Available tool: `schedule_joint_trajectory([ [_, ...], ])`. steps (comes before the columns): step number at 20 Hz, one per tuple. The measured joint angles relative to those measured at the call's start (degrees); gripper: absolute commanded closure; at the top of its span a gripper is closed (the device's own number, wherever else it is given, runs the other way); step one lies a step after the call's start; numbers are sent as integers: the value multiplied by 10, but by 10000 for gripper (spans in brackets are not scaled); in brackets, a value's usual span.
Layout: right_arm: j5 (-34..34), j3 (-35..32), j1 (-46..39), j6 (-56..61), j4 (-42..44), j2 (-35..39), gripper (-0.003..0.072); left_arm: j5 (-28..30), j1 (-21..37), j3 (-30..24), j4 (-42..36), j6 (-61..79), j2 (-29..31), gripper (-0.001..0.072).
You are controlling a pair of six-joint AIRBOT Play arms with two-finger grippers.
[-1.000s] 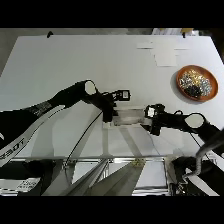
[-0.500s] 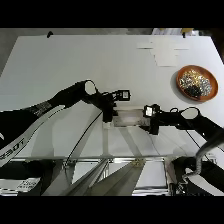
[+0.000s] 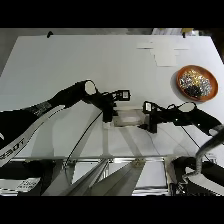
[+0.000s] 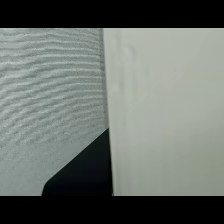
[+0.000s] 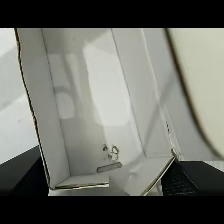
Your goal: Fold the box and place the chain.
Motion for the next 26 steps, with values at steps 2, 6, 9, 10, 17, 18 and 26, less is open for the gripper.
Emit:
schedule_joint_trajectory([
  [2,5,1,-3,-14,6,-3,36,0,0,0,0,0,0,700],
  [6,9,2,-5,-27,14,-21,86,0,0,0,0,0,0,700],
  [9,11,3,-6,-33,16,-35,95,0,0,0,0,0,0,700],
  [10,12,4,-6,-37,16,-37,95,0,0,0,0,0,0,700],
  [17,17,21,-1,-47,11,-47,96,0,0,0,0,0,0,700],
  [18,17,22,-1,-48,10,-47,97,0,0,0,0,0,0,700],
  [26,14,25,-1,-49,8,-49,189,0,0,0,0,0,0,700],
])
